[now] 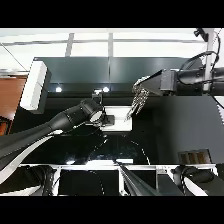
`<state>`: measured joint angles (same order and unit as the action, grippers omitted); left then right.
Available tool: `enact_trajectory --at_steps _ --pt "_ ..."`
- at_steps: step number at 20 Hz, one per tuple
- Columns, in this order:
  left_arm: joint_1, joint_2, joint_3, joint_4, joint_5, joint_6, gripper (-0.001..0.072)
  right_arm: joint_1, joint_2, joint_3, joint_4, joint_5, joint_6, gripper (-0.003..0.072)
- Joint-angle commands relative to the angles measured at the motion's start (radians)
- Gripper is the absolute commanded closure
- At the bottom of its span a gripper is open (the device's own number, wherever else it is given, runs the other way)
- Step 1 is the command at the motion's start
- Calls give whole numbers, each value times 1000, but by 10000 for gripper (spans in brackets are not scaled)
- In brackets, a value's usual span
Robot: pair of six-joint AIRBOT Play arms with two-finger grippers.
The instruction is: Fold the box and place the chain.
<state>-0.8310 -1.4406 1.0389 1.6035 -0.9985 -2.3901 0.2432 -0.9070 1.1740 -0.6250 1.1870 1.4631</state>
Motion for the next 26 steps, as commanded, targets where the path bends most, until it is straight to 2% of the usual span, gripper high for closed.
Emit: enact_trajectory --at_steps 1,5,11,16,22,24,26 --pt "0 0 0 0 0 0 682 46 -38 -4 19 -4 -6 674" --pt "0 0 0 0 0 0 682 109 -82 -4 -21 -22 -4 674" --pt "0 0 0 0 0 0 682 87 -82 -3 -20 -21 -5 673" --pt "0 0 0 0 0 0 682 81 -78 12 14 24 -6 673" --pt "0 0 0 0 0 0 682 81 -69 41 86 14 -24 673" --pt "0 0 0 0 0 0 682 81 -69 43 49 13 -29 674" --pt "0 0 0 0 0 0 682 96 -70 26 -56 41 7 673"
